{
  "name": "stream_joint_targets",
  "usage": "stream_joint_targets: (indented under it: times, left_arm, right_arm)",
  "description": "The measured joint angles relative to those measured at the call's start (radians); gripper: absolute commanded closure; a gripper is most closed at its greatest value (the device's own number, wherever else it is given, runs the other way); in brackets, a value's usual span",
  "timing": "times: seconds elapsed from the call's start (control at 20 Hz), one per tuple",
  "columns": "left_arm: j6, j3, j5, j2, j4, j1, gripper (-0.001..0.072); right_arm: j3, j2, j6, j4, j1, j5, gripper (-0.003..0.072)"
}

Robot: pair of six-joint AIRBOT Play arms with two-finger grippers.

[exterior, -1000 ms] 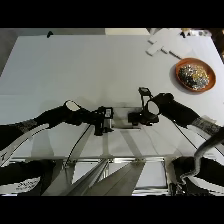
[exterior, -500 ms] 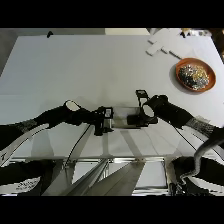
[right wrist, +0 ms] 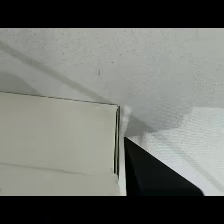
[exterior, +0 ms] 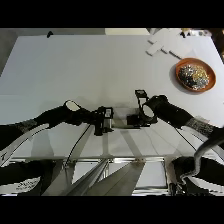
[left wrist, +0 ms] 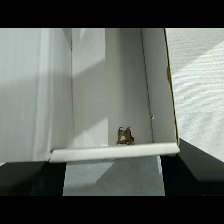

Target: Fold the box and place the chain.

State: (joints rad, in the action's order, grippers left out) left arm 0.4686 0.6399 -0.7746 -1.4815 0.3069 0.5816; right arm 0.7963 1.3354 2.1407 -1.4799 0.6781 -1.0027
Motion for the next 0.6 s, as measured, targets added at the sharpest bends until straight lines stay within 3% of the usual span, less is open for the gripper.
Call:
stream_joint_targets:
  times: [0.2, 0.25, 0.45, 0.5, 0.55, 0.6]
  left_arm:
    - [-0.001, 0.000, 0.000, 0.000, 0.000, 0.000, 0.0697]
    - [-0.001, 0.000, 0.000, 0.000, 0.000, 0.000, 0.0697]
    - [-0.005, 0.000, 0.003, 0.000, -0.004, 0.000, 0.0697]
    - [-0.005, 0.000, 0.003, 0.000, -0.004, 0.000, 0.0697]
    - [0.000, 0.000, 0.003, 0.000, -0.002, 0.000, 0.0697]
    - [0.002, 0.000, 0.001, 0.000, 0.001, 0.000, 0.0697]
  right_arm:
    - [0.000, 0.000, 0.015, -0.027, 0.000, 0.002, 0.0561]
    - [0.000, 0.000, 0.018, -0.031, 0.000, 0.006, 0.0667]
    - [0.000, 0.000, 0.026, -0.040, 0.000, 0.017, 0.0674]
    - [0.000, 0.000, 0.021, -0.040, 0.000, 0.018, 0.0614]
    - [0.000, 0.000, 0.009, -0.043, 0.000, 0.018, 0.0451]
    - [-0.001, 0.000, 0.008, -0.046, 0.000, 0.014, 0.0341]
